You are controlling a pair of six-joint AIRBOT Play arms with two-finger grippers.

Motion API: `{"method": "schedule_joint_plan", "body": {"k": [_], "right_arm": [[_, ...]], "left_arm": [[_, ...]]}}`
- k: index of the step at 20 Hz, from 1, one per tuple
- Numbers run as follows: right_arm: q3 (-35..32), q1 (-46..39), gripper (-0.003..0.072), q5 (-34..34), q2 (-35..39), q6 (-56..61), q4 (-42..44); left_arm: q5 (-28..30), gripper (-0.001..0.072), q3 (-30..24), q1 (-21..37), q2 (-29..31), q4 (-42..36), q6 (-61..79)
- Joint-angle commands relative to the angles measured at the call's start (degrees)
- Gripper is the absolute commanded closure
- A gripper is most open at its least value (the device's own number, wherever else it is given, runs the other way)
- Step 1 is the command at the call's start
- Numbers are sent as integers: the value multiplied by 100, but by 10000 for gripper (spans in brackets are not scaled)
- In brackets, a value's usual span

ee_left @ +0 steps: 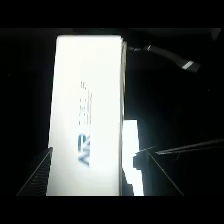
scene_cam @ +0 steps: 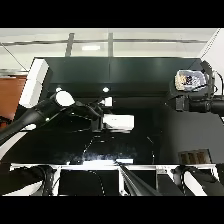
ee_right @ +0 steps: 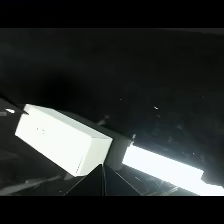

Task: Fold the box and place the chain.

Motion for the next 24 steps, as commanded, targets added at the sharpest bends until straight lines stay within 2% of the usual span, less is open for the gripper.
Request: {"method": "schedule_joint_plan", "body": {"k": [1, 4, 9, 16, 18, 24], "right_arm": [[-44, -72, 670, -9, 33, 39, -83], [-46, -72, 670, -13, 33, 37, -90], [-46, -74, 670, -116, 33, 39, -96], [-46, -74, 670, -151, 33, 39, -105], [-46, -74, 670, -157, 33, 39, -105], [-46, -74, 670, -192, 33, 39, -103]], "left_arm": [[52, -8, 437, -295, -468, 50, -442], [39, -8, 634, -286, -732, 57, -546], [11, -7, 640, -286, -944, 57, -553], [-70, -8, 640, -319, -970, 74, -542], [-48, -8, 640, -409, -977, 286, -538], [866, -4, 627, -1008, -1305, 887, -619]]}}
